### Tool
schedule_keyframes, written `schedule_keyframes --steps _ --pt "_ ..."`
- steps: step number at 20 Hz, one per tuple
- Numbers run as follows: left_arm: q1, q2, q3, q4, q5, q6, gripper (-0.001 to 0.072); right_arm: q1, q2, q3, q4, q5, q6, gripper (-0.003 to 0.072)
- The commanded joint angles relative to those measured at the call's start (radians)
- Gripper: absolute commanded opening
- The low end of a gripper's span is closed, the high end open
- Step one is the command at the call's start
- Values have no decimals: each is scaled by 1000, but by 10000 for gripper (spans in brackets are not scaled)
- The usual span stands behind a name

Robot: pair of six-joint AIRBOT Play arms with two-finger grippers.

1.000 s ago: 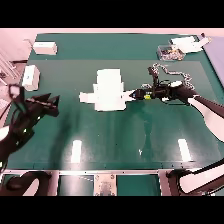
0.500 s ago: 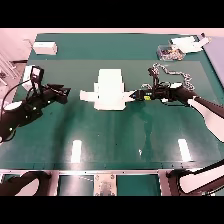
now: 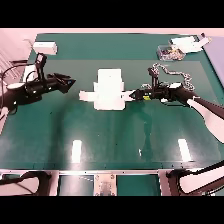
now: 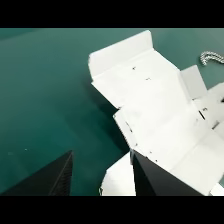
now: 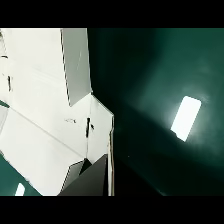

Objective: Fold the box and place the chain.

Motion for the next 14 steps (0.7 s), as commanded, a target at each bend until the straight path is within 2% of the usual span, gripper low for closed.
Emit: schedule_keyframes --steps 1,3,7,14 --pt "8 -183 187 184 -209 -190 420 2 1 0 -1 -7 -1 5" --pt "9 -266 272 204 -249 -262 419 2 1 -1 -2 -10 0 4" --pt "4 -349 392 234 -322 -346 420 3 1 -27 -1 -18 0 4" --pt "-104 -476 620 344 -268 -458 420 31 1 -28 3 -33 -24 5"
